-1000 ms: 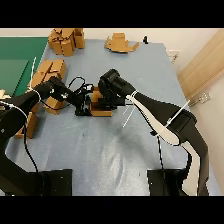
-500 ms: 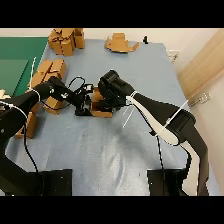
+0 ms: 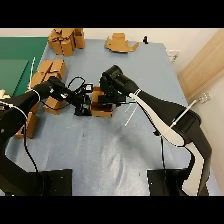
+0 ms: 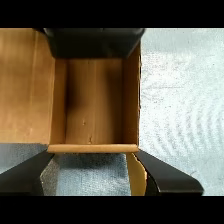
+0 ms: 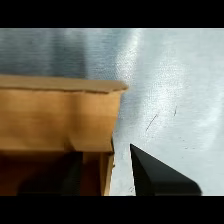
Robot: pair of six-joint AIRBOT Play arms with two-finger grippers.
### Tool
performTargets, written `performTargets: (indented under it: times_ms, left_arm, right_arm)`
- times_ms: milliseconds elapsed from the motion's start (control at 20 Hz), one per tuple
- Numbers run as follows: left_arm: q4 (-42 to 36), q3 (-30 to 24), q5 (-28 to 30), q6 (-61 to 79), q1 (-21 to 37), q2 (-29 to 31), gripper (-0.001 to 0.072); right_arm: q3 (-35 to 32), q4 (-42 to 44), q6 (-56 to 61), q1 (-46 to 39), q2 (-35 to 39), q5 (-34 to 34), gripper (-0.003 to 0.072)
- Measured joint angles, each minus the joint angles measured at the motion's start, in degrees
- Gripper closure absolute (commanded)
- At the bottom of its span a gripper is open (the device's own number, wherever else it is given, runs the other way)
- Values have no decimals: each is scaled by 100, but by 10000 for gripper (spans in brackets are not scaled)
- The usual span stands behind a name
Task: Fold the box.
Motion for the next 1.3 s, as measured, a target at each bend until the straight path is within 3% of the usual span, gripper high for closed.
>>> performTargets:
  times_ms: [50,100,150,200,350,500,600,700,800,900,1100,1300]
  left_arm:
    - [0,0,-2,-2,0,0,187]
    - [0,0,-2,-4,0,0,187]
    - [0,0,-2,-4,0,0,187]
    - [0,0,-4,-7,0,0,187]
    - [0,0,-4,-22,2,0,187]
    - [0,0,-7,-39,7,0,187]
    - [0,0,-7,-44,7,0,187]
    - [0,0,-7,-52,7,0,187]
    - [-2,0,-9,-85,7,0,187]
    - [0,0,-9,-120,7,0,187]
    - [-2,0,-11,-162,7,0,187]
    - [-2,0,-11,-186,7,0,187]
  right_arm:
    - [-2,15,-55,-24,76,-7,212]
    - [-4,2,-107,-59,162,-13,298]
    - [-9,-22,-188,-96,271,-48,569]
    - [-15,-52,-280,-131,378,-79,681]
    - [-160,-131,-603,-286,874,-24,684]
    - [-765,310,-1005,-658,1620,417,685]
    - [-1502,1309,-1600,-1123,2100,1047,685]
    - [-2232,2990,-2815,-1703,2382,1655,680]
    - [-2780,4478,-4081,-2256,2415,1993,679]
    - [-3058,5117,-4535,-2693,2321,2459,680]
    - [-3252,5646,-4907,-3001,1902,3128,681]
    - [-2927,6120,-5200,-2999,1150,3053,681]
